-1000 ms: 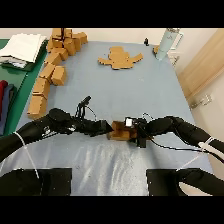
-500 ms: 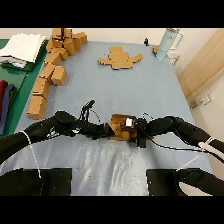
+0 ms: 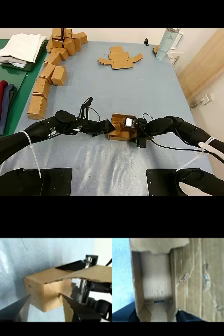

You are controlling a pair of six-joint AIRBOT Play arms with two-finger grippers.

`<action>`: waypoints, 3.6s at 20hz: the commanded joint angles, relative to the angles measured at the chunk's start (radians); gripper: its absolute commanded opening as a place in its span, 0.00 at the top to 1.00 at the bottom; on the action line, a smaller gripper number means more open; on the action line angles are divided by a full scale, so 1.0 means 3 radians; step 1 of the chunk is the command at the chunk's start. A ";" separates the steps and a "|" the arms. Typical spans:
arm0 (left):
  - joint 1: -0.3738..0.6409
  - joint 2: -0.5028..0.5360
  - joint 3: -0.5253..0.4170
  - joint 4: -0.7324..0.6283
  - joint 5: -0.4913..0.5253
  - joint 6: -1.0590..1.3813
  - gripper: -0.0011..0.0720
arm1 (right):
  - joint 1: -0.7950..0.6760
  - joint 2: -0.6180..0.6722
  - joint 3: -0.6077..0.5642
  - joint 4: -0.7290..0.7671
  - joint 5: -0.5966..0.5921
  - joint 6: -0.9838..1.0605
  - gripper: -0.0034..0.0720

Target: Fold the box.

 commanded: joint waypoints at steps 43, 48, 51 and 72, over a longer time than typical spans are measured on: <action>-0.1403 -0.1292 0.2090 0.4587 -0.1441 -0.4701 0.97 | 0.0001 0.0001 0.0001 0.0000 -0.0001 0.0000 0.28; -0.1401 -0.1291 0.2099 0.4574 -0.1472 -0.4699 0.96 | 0.0000 0.0001 0.0001 0.0000 -0.0001 0.0000 0.28; -0.1392 -0.1287 0.2126 0.4574 -0.1555 -0.4678 0.43 | 0.0000 0.0001 0.0001 0.0000 -0.0001 0.0000 0.28; -0.1312 -0.1280 0.2195 0.4534 -0.1665 -0.4618 0.45 | 0.0000 0.0001 0.0001 0.0000 -0.0001 0.0000 0.28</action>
